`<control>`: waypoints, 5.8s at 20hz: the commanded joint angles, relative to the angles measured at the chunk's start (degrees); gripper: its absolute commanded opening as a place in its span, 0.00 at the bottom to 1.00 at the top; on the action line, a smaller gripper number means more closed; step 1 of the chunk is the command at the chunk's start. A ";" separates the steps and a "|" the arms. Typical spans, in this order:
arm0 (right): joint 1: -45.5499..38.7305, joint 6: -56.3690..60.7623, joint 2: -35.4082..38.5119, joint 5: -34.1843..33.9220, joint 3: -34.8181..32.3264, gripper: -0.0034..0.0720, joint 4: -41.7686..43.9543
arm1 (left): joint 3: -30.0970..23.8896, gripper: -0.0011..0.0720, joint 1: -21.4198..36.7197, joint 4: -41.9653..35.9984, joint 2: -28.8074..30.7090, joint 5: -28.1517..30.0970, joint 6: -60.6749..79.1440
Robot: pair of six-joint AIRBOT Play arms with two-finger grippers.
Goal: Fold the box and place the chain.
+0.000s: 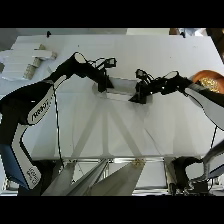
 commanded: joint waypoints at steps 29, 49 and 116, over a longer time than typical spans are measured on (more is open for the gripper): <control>0.07 0.04 -0.04 -0.11 0.00 0.62 0.11 | 0.04 0.76 3.54 7.17 8.39 -6.32 -7.69; 0.07 0.07 -0.04 -0.11 0.00 0.62 0.09 | 0.04 0.03 -7.91 2.29 13.00 -12.81 -7.34; 0.07 0.07 -0.04 -0.11 0.00 0.62 0.11 | -0.20 0.87 -1.33 20.96 5.97 -7.50 -1.20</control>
